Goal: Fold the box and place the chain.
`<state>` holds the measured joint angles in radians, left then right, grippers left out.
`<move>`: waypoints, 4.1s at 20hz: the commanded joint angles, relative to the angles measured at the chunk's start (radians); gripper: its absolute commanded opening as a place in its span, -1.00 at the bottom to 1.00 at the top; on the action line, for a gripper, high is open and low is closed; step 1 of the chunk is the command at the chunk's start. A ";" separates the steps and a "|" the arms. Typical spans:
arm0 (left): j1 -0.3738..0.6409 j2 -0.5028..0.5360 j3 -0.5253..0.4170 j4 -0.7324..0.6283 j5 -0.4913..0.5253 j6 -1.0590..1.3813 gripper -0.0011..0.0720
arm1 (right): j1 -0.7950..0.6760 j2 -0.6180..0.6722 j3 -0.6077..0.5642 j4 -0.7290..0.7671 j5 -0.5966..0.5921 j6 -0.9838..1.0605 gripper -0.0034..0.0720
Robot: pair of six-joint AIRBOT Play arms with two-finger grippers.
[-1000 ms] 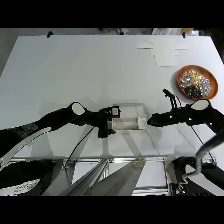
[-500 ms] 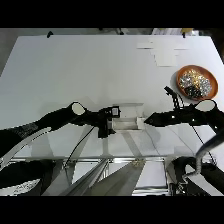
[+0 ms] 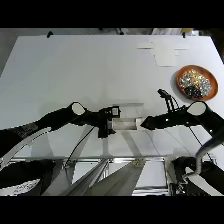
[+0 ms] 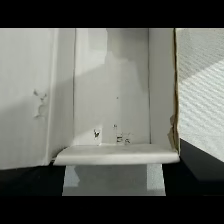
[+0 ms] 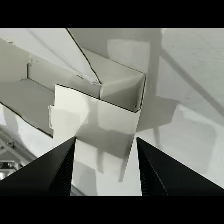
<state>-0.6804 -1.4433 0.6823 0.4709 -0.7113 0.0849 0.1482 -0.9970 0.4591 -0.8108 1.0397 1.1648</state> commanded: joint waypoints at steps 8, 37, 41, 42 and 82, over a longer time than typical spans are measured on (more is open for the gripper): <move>-0.001 0.000 -0.001 0.000 0.000 0.000 -0.28 | 0.197 0.000 0.064 -0.213 -0.141 0.420 0.23; -0.001 0.000 -0.001 0.000 0.000 0.000 -0.28 | 0.538 -0.299 0.326 -0.718 0.000 1.050 -0.28; -0.001 0.000 -0.001 0.000 0.000 0.000 -0.28 | 0.538 -0.300 0.326 -0.726 0.018 1.061 -0.60; -0.001 0.000 -0.001 0.000 0.000 0.000 -0.28 | 0.538 -0.300 0.326 -0.729 0.021 1.061 -0.70; -0.001 0.000 -0.001 0.000 0.000 0.000 -0.28 | 0.188 -0.082 0.674 -0.764 0.250 0.494 0.04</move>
<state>-0.6807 -1.4433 0.6823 0.4709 -0.7113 0.0849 0.4900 -1.0866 1.0580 -1.5734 1.3136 1.7393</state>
